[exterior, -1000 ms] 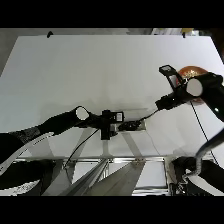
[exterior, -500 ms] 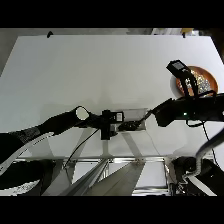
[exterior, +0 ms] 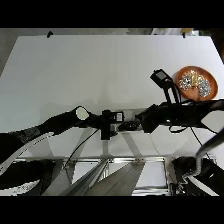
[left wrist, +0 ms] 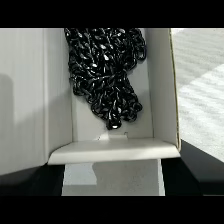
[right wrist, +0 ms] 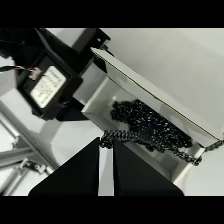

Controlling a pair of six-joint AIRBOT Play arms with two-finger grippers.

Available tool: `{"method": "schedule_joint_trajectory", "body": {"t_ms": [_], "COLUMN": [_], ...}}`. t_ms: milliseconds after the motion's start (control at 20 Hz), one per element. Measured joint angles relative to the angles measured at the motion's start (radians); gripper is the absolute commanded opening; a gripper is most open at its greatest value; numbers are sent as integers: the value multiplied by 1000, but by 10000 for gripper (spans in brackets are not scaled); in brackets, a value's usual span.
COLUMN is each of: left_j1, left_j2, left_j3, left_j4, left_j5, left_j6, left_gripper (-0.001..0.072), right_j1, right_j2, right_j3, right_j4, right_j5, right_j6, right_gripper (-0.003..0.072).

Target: Fold the box and place the chain.

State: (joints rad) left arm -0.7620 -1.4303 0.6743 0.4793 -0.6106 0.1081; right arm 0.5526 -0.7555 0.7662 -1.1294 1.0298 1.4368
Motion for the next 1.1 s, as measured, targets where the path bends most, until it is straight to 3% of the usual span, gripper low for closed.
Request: {"method": "schedule_joint_trajectory", "body": {"t_ms": [50, 250, 450, 500, 550, 700, 850, 1050, 1100], "left_j1": [0, 0, 0, 0, 0, 0, 0, 0, 0], "left_j2": [0, 0, 0, 0, 0, 0, 0, 0, 0], "left_j3": [0, 0, 0, 0, 0, 0, 0, 0, 0], "left_j4": [0, 0, 0, 0, 0, 0, 0, 0, 0], "left_j5": [0, 0, 0, 0, 0, 0, 0, 0, 0], "left_j6": [0, 0, 0, 0, 0, 0, 0, 0, 0], "left_gripper": [212, 212, 212, 212, 212, 212, 212, 212, 212], "right_j1": [2, 6, -68, -108, -150, -290, -387, -436, -441], "right_j2": [-15, -61, -70, -71, -72, -88, -129, -198, -212], "right_j3": [-14, -34, 30, 50, 64, 86, 78, -8, -39], "right_j4": [0, 0, -5, -10, -18, -55, -79, -91, -92], "right_j5": [-13, -39, -23, -18, -11, 0, 13, 64, 69], "right_j6": [-5, -40, -71, -78, -89, -158, -354, -801, -906], "right_gripper": [200, 196, 149, 55, 14, 13, 12, 25, 98]}}
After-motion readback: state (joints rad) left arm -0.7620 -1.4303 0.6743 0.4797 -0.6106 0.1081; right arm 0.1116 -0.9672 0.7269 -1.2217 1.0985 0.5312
